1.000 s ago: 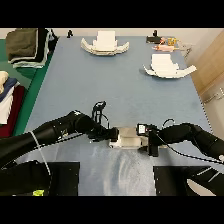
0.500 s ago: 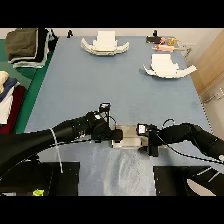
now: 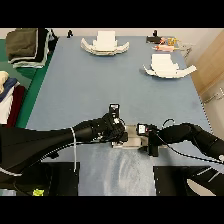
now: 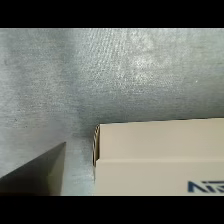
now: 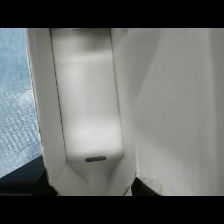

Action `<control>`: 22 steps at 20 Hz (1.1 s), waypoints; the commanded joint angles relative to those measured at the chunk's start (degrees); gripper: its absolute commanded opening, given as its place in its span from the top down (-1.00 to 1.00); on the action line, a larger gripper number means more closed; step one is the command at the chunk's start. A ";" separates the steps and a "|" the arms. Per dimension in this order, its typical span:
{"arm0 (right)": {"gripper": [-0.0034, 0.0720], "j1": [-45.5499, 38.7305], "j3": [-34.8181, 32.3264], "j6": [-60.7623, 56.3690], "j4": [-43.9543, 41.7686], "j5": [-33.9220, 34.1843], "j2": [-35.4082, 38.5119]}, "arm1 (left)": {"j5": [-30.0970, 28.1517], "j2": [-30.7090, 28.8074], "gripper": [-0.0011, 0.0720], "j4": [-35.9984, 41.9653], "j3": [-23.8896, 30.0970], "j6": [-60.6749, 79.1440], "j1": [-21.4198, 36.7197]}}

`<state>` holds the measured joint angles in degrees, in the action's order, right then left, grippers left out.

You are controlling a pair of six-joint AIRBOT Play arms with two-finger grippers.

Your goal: Fold the box.

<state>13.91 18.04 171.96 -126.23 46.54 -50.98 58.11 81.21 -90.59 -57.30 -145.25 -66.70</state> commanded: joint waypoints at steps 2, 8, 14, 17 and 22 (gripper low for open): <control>-0.43 0.04 0.02 0.02 0.00 0.00 -0.02 | 2.29 0.92 0.93 -0.96 -0.96 0.33 -0.48; -0.43 0.04 0.02 0.00 0.00 0.00 -0.02 | 2.34 0.92 0.93 0.15 -0.96 0.13 -0.48; -0.43 0.04 0.04 0.00 0.00 0.00 -0.02 | 2.34 0.90 -0.78 0.76 -0.98 -0.31 -0.46; -0.43 0.04 0.04 0.00 0.00 0.00 -0.02 | 2.38 0.81 -0.78 0.76 -0.98 -0.31 -0.42; -0.43 0.04 0.04 0.02 0.00 0.00 -0.02 | 3.02 0.81 -0.78 0.07 -2.82 -0.33 -0.26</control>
